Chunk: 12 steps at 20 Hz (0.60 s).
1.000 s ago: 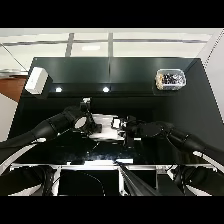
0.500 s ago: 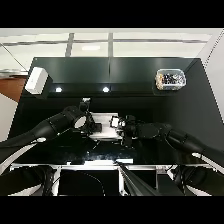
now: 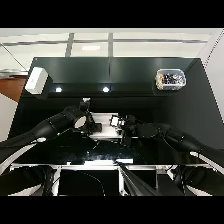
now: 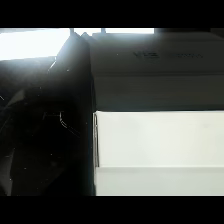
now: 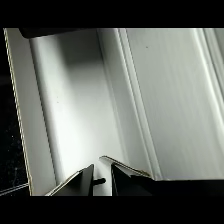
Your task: Fold the box and place the chain.
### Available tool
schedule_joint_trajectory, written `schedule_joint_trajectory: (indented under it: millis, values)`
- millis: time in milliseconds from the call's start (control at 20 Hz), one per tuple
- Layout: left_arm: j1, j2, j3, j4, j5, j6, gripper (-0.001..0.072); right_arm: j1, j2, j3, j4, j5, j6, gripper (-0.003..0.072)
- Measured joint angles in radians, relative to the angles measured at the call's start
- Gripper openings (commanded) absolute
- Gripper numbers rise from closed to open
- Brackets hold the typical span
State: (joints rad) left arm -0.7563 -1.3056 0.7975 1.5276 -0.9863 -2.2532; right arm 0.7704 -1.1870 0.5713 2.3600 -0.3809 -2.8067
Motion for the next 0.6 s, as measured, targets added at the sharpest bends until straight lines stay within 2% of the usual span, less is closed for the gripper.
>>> schedule_joint_trajectory:
  millis: [500, 550, 600]
  values:
    - [0.000, 0.000, 0.000, 0.001, -0.001, 0.003, 0.0032, 0.025, -0.003, 0.000, 0.002, 0.008, 0.006, 0.0130]
    - [0.000, 0.000, 0.000, 0.001, -0.001, 0.003, 0.0031, 0.026, -0.003, 0.000, 0.002, 0.011, 0.006, 0.0171]
    - [0.000, 0.000, 0.000, 0.001, -0.002, 0.003, 0.0032, 0.027, -0.003, 0.000, 0.002, 0.014, 0.007, 0.0342]
